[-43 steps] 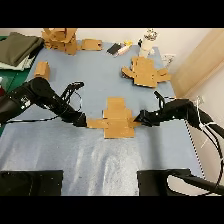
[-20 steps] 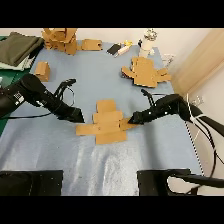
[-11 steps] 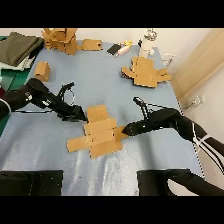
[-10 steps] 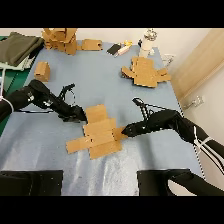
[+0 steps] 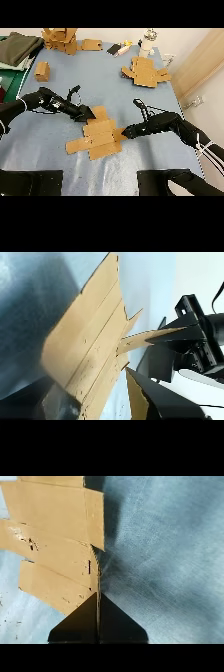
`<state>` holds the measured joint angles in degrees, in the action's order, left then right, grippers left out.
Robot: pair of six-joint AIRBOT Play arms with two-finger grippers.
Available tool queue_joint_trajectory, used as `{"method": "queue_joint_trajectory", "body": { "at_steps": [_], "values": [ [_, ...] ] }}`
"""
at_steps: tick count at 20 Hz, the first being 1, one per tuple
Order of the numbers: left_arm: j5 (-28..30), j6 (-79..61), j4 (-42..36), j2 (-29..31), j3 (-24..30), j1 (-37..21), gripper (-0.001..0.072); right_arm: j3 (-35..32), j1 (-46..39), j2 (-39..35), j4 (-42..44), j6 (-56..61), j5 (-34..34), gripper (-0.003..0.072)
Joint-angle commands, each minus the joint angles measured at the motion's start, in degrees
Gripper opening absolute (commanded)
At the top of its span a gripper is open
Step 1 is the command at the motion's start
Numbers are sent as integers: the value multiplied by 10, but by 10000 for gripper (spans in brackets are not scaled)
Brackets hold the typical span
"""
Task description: Fold the box.
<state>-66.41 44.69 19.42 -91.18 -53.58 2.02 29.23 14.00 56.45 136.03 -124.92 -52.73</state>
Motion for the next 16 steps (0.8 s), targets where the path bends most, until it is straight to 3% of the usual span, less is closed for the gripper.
{"method": "queue_joint_trajectory", "body": {
  "at_steps": [1, 2, 3, 5, 6, 7, 14, 15, 16],
  "values": [
    [-12, -35, -29, -14, -1, 5, 558, 0, 1, -1, -3, 5, 2, 3],
    [-19, -45, -29, -15, -1, 5, 357, 0, 1, -1, -3, 5, 2, 3],
    [-22, -55, -30, -16, -1, 5, 301, 0, 1, -1, -3, 5, 2, 3],
    [-21, -64, -30, -16, -1, 5, 273, 0, 1, -1, -4, 5, 2, 3],
    [-22, -74, -30, -16, -1, 5, 98, 0, 1, -1, -4, 5, 2, 3],
    [-22, -82, -30, -16, -1, 5, 18, 0, 1, -1, -4, 5, 2, 3],
    [-47, -139, -29, -16, -3, 5, 12, 0, 0, -1, -6, 5, 5, 13],
    [-63, -152, -29, -16, -10, 5, 12, 1, -1, -1, -13, 5, 10, 135],
    [-80, -159, -29, -15, -20, 5, 11, 5, -5, -1, -26, 15, 17, 335]
  ]
}}
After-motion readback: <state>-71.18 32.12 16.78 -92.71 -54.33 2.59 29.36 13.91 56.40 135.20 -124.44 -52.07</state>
